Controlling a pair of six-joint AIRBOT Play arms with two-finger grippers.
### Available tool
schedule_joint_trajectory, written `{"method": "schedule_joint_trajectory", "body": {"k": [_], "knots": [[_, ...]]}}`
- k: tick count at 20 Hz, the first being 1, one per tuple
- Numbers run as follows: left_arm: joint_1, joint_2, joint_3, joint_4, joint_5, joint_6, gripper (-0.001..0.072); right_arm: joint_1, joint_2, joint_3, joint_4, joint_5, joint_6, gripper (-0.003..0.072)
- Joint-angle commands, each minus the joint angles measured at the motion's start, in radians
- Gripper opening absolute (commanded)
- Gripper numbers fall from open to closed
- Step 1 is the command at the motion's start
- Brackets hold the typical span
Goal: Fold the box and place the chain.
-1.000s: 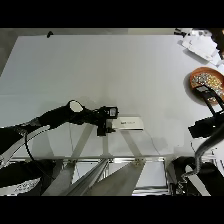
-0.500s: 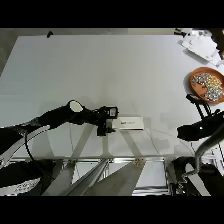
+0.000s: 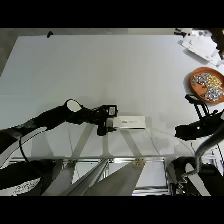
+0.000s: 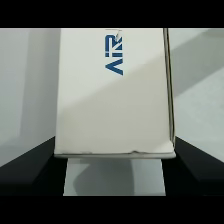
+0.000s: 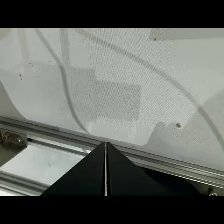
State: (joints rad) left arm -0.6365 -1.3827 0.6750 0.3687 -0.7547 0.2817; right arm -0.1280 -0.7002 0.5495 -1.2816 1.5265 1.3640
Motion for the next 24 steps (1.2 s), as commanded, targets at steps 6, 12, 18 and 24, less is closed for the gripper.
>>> {"method": "schedule_joint_trajectory", "body": {"k": [6, 12, 18, 24], "knots": [[0.004, 0.161, 0.001, -0.014, 0.259, -0.026, 0.0010, -0.001, 0.000, -0.001, 0.003, -0.031, -0.004, 0.0010], [0.148, 0.237, 0.001, -0.013, 0.454, -0.365, 0.0009, -0.001, 0.000, -0.001, 0.003, -0.039, -0.011, 0.0010], [0.507, 0.314, 0.001, 0.381, 0.393, -0.856, 0.0005, -0.001, 0.000, -0.001, 0.002, -0.063, -0.011, 0.0010], [0.925, 0.298, 0.000, 0.867, 0.175, -1.335, 0.0006, -0.001, 0.000, -0.001, 0.003, -0.105, -0.011, 0.0010]]}}
